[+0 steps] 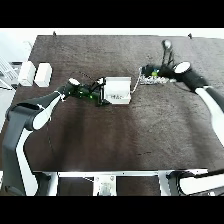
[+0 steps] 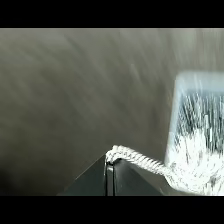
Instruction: Fold the box and place the chain.
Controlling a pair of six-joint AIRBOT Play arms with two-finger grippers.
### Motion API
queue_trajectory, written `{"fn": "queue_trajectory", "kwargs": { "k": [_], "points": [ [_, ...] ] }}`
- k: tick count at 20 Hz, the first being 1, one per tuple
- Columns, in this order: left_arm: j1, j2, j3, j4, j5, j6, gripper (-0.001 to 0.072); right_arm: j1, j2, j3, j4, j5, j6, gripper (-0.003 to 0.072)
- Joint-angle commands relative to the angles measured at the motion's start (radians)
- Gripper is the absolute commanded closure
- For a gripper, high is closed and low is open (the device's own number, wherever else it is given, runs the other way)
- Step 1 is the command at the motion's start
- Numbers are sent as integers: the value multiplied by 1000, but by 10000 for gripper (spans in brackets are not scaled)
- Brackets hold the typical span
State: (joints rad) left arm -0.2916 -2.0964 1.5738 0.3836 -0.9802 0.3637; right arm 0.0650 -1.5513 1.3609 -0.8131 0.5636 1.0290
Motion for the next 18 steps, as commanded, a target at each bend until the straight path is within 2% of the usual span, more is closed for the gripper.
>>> {"fn": "queue_trajectory", "kwargs": {
  "k": [1,4,8,11,18],
  "points": [
    [1,-1,0,0,0,0,283,38,237,1,-130,13,95,680],
    [1,-1,0,0,0,0,283,111,416,2,-276,7,174,680],
    [1,-1,0,0,0,0,283,240,556,3,-447,-44,267,680],
    [1,-1,0,0,-1,0,283,326,587,13,-483,-57,274,681],
    [1,-1,0,0,-1,0,283,441,557,10,-489,-70,307,680]
  ]
}}
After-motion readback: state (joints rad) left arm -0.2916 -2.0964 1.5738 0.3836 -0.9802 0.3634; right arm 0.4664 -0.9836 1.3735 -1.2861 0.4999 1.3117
